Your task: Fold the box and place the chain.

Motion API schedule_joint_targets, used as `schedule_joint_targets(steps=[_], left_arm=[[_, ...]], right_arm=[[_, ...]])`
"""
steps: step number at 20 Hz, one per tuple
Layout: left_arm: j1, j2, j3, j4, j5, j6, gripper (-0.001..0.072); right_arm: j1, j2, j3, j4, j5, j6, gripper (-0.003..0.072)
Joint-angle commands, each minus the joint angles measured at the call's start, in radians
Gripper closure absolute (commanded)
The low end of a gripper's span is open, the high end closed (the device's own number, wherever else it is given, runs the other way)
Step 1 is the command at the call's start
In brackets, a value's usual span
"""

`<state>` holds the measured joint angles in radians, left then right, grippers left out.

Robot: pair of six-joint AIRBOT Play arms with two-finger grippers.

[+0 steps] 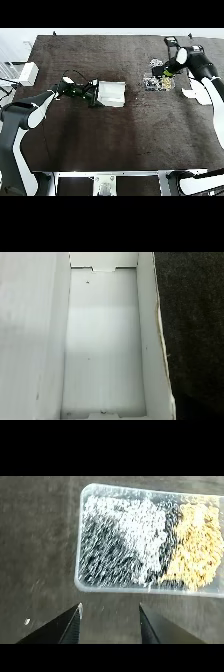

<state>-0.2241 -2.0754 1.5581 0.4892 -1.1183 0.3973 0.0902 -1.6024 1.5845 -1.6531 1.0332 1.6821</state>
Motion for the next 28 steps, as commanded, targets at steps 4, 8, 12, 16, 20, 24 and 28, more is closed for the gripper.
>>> schedule_joint_targets(steps=[4, 8, 12, 16, 20, 24, 28], left_arm=[[0.000, 0.000, 0.000, 0.000, 0.000, 0.000, 0.0411], [0.000, 0.000, 0.000, 0.000, 0.000, 0.000, 0.0411], [-0.001, 0.000, 0.000, 0.000, 0.000, 0.000, 0.0411], [0.000, 0.000, 0.000, 0.000, 0.000, 0.000, 0.0411], [0.000, 0.000, 0.000, 0.000, 0.000, 0.000, 0.0411], [0.000, 0.000, 0.000, 0.000, 0.000, 0.000, 0.0411], [-0.001, 0.000, 0.000, 0.000, 0.000, 0.000, 0.0411]], right_arm=[[-0.093, -0.036, -0.065, 0.128, -0.184, -0.091, 0.0258], [-0.093, -0.132, -0.065, 0.151, -0.188, -0.099, 0.0248], [-0.090, -0.180, -0.065, 0.313, -0.190, -0.199, 0.0319], [-0.087, -0.189, -0.065, 0.320, -0.186, -0.198, 0.0333], [-0.086, -0.195, -0.065, 0.337, -0.182, -0.199, 0.0417], [-0.088, -0.205, -0.061, 0.333, -0.159, -0.203, 0.0679], [-0.087, -0.134, -0.050, 0.333, -0.158, -0.218, 0.0680]])
